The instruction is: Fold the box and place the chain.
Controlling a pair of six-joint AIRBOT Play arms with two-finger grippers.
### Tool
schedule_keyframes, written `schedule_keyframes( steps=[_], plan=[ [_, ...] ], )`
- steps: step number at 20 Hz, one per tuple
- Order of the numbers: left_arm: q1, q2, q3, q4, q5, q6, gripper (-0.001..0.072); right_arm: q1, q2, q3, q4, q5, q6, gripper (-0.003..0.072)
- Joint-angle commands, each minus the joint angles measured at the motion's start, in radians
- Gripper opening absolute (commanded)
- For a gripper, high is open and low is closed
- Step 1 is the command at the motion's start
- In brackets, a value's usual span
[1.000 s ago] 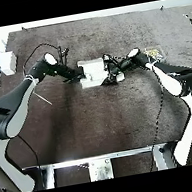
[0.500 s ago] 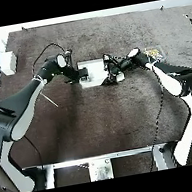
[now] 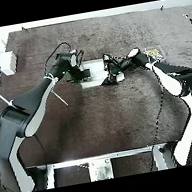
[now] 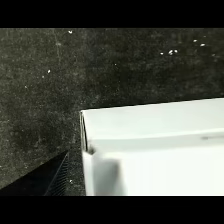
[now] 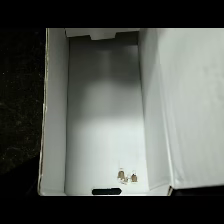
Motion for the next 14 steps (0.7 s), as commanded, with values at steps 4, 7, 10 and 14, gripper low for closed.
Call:
schedule_keyframes(
  steps=[4, 7, 10, 14],
  plan=[
    [-0.010, -0.064, 0.090, 0.111, -0.105, -0.075, 0.0359, 0.001, 0.000, 0.000, 0.000, 0.001, 0.000, 0.0439],
    [-0.012, -0.064, 0.090, 0.130, -0.104, -0.095, 0.0343, 0.001, 0.001, 0.000, 0.000, 0.000, 0.000, 0.0439],
    [-0.035, -0.077, 0.090, 0.148, -0.102, -0.110, 0.0219, 0.001, 0.000, 0.000, 0.000, 0.000, 0.000, 0.0439],
    [-0.047, -0.086, 0.090, 0.153, -0.093, -0.113, 0.0160, 0.001, 0.001, 0.000, 0.000, 0.000, 0.000, 0.0439]
  ],
)
